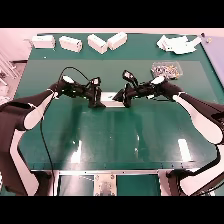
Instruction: Fold the box and place the chain.
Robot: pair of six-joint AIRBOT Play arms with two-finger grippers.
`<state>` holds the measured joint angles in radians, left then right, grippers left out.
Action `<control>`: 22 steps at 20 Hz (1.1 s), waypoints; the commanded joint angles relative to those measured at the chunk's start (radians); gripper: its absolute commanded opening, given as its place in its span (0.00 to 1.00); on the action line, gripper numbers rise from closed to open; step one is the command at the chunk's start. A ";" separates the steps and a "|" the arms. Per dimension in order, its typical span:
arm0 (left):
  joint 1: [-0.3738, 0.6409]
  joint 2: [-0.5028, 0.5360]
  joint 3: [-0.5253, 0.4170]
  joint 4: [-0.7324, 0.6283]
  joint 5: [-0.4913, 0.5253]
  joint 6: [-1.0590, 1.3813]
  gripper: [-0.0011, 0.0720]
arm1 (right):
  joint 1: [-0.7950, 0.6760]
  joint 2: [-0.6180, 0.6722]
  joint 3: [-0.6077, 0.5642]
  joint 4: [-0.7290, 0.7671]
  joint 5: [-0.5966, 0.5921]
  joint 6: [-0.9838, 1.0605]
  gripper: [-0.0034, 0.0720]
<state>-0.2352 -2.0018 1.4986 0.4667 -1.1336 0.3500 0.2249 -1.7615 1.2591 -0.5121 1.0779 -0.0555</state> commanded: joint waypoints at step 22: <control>0.001 0.001 0.001 -0.024 0.004 -0.002 0.74 | -0.246 0.860 -0.543 -0.125 -0.368 0.576 0.05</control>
<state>-0.2340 -2.0006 1.4998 0.4583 -1.1267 0.3481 0.0013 -0.9283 0.7834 -0.6258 0.7380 0.4999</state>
